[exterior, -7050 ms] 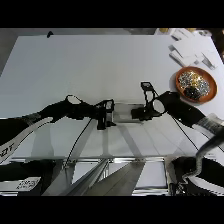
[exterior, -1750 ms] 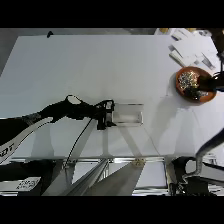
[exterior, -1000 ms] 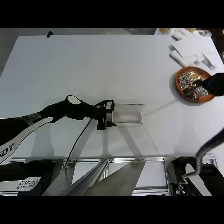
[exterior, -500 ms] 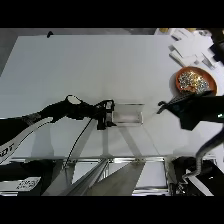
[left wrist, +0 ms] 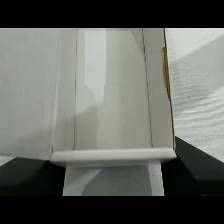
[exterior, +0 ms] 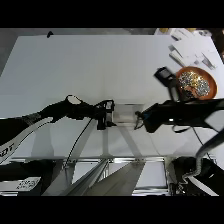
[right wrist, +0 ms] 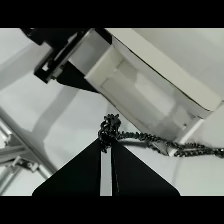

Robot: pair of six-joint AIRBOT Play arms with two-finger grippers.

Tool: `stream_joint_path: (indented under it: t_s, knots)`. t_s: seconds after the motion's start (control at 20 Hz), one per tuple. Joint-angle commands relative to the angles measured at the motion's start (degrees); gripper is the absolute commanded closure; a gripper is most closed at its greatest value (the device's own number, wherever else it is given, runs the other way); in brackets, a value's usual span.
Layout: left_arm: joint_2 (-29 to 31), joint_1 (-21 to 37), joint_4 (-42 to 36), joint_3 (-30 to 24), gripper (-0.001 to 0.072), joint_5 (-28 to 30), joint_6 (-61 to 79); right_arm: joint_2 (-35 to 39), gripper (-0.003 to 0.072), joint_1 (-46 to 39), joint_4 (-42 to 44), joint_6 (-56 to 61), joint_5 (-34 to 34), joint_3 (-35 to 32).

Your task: Fold the box and place the chain.

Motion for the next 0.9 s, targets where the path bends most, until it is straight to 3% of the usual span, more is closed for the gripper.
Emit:
stream_joint_path:
  t_s: [0.0,0.15,0.35,0.45,0.5,0.6,0.75,0.85]
  knots:
    - [0.0,0.0,0.0,0.0,0.0502,0.0,0.0,-6.2,0.0665,3.9,-3.7,-0.1,-7.9,-3.5]
    - [0.0,0.0,0.0,0.0,0.0502,0.0,0.0,-11.1,0.0665,4.1,-3.7,-0.1,-12.9,-3.7]
    - [0.0,0.0,0.0,0.0,0.0502,0.0,0.0,-14.3,0.0657,4.0,-4.2,-0.1,-13.1,-3.7]
    - [0.0,0.0,0.0,0.0,0.0502,0.0,0.0,-14.6,0.0549,3.3,-5.1,0.5,-13.5,-3.7]
    - [0.0,0.0,0.0,0.0,0.0502,0.0,0.0,-14.6,0.0547,2.4,-5.1,0.6,-13.5,-3.7]
    - [0.0,0.0,0.0,0.0,0.0502,0.0,0.0,-14.3,0.0452,0.2,-4.3,0.6,-11.7,-3.5]
    - [0.0,0.0,0.0,0.0,0.0502,0.0,0.0,-10.6,0.0492,-3.6,-4.3,-0.1,-3.3,-1.0]
    - [0.0,0.0,0.0,0.0,0.0502,0.0,0.0,-7.2,0.0646,-8.5,-6.2,-0.1,-1.7,-0.3]
